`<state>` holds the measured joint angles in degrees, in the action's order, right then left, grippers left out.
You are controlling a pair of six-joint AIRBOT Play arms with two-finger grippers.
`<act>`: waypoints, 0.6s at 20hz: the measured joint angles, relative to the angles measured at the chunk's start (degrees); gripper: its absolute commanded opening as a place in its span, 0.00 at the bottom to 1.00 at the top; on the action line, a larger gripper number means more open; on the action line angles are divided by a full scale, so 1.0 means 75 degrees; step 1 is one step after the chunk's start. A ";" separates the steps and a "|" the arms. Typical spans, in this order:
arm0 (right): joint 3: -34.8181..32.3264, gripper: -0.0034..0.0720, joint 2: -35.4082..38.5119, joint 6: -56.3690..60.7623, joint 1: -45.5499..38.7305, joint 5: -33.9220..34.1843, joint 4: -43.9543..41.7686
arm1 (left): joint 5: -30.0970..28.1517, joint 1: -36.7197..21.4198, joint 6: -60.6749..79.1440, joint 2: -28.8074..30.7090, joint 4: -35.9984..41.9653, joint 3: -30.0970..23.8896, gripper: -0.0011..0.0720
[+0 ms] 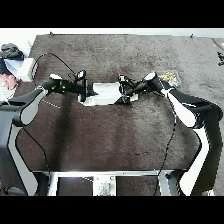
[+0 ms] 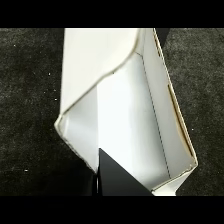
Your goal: Fold the box and place the chain.
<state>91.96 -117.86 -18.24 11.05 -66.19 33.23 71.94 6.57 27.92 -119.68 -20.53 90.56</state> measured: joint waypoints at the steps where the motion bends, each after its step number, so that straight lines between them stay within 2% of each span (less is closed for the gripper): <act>1: 0.0000 0.68 0.0003 0.0000 0.0000 0.0000 0.0000 | 0.0000 0.0000 0.0000 0.0000 0.0003 0.0000 0.03; 9: 0.0000 0.68 0.0003 0.0000 0.0000 0.0000 0.0000 | 0.0009 0.0000 -0.0003 0.0000 0.0000 0.0000 0.03; 10: 0.0000 0.68 0.0003 0.0000 0.0000 0.0000 -0.0003 | 0.0015 0.0000 0.0000 0.0000 0.0000 0.0000 0.23; 11: 0.0000 0.68 0.0003 0.0000 0.0000 0.0000 -0.0003 | 0.0023 0.0006 -0.0003 0.0000 -0.0038 0.0000 0.60; 12: 0.0000 0.68 0.0003 0.0000 0.0000 0.0000 -0.0003 | 0.0026 0.0009 -0.0029 -0.0015 -0.0058 -0.0009 0.58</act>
<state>91.96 -117.84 -18.24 11.05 -66.19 33.21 72.14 6.63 27.70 -119.79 -20.97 90.50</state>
